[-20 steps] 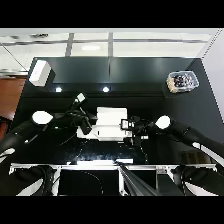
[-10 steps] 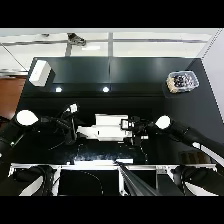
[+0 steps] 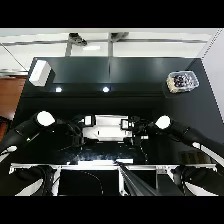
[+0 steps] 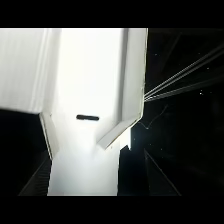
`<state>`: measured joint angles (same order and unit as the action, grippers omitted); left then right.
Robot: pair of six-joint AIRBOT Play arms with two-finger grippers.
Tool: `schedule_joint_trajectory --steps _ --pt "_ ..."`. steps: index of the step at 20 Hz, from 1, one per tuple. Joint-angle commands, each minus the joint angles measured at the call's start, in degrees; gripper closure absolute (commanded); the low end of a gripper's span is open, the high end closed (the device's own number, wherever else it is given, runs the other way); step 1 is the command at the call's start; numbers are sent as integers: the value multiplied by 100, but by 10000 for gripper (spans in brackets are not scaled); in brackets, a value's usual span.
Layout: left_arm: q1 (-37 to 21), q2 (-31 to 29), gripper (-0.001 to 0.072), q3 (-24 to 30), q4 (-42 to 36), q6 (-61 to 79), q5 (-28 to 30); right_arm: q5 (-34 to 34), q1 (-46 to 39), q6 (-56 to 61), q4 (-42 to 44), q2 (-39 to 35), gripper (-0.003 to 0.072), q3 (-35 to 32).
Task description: Fold the box and place the chain.
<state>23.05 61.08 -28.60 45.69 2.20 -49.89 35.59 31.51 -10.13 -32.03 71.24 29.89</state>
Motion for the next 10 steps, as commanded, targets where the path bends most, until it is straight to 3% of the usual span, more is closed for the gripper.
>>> schedule_joint_trajectory --steps 1,5,7,8,10 --pt "369 114 87 -4 -17 146 619 2 4 0 2 0 286 -2" --pt "400 111 114 -4 -13 81 616 2 4 2 2 0 287 -2" --pt "400 111 387 -7 -15 81 588 2 4 0 2 0 286 -2" --pt "400 111 456 -7 -15 81 575 2 4 0 2 0 286 -2" --pt "400 111 489 -7 -122 68 577 2 4 0 2 0 287 -2"
